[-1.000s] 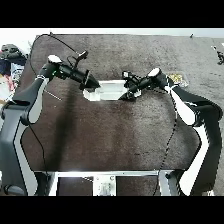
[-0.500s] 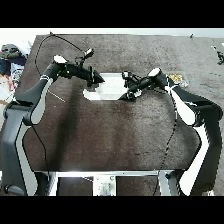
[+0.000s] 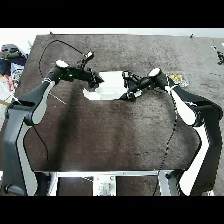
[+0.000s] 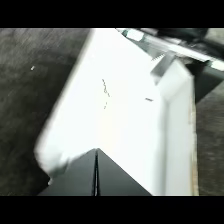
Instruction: Fold the box and place the chain.
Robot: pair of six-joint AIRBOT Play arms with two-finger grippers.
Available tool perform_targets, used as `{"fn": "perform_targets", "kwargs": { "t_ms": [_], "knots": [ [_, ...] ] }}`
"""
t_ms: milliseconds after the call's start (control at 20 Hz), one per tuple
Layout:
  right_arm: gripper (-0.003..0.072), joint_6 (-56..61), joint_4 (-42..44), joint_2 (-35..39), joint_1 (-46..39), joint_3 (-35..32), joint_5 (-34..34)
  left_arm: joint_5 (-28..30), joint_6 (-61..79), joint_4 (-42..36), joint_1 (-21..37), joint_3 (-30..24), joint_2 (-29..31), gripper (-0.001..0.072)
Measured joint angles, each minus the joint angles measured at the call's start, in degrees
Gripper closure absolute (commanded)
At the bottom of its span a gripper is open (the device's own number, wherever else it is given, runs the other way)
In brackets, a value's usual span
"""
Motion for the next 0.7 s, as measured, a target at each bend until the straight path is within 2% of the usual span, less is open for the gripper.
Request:
{"fn": "perform_targets", "kwargs": {
  "t_ms": [350,700],
  "knots": [
    [0.0223,0.02,0.00,0.00,0.00,0.00,0.02,1.84,-1.90,1.22,-0.22,-0.87,-0.31,0.0698],
    [0.0223,0.07,0.00,0.00,0.00,0.02,0.00,2.84,-4.52,6.36,-0.96,-0.92,-0.31,0.0699]
  ]
}}
